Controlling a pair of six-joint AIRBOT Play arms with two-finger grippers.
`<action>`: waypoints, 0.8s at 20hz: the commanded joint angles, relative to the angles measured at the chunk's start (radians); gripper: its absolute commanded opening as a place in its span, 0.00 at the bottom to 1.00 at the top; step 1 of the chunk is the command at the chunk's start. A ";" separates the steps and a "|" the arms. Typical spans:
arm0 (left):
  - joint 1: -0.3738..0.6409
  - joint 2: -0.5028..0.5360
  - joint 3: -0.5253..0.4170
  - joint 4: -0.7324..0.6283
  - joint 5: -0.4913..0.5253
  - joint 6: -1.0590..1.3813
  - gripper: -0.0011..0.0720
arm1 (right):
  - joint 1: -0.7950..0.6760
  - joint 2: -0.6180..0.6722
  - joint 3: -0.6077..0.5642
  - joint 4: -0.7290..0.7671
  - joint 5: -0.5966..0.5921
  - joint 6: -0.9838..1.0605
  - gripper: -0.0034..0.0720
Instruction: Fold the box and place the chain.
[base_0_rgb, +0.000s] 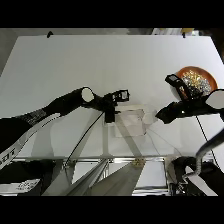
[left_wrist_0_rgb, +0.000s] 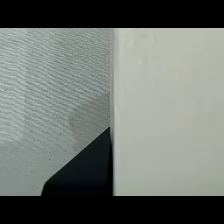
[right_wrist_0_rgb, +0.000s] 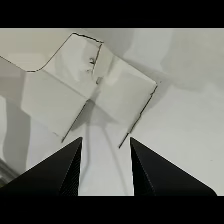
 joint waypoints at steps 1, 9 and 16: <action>-0.001 0.005 -0.001 0.003 -0.003 0.000 0.03 | 0.001 0.000 0.000 0.018 0.009 -0.019 0.49; -0.001 0.005 -0.001 -0.005 -0.003 0.000 0.03 | 0.164 0.000 0.000 0.050 0.010 -0.200 0.06; -0.001 0.005 -0.001 -0.005 -0.003 0.000 0.03 | 0.365 0.000 -0.047 -0.068 -0.017 -0.299 0.06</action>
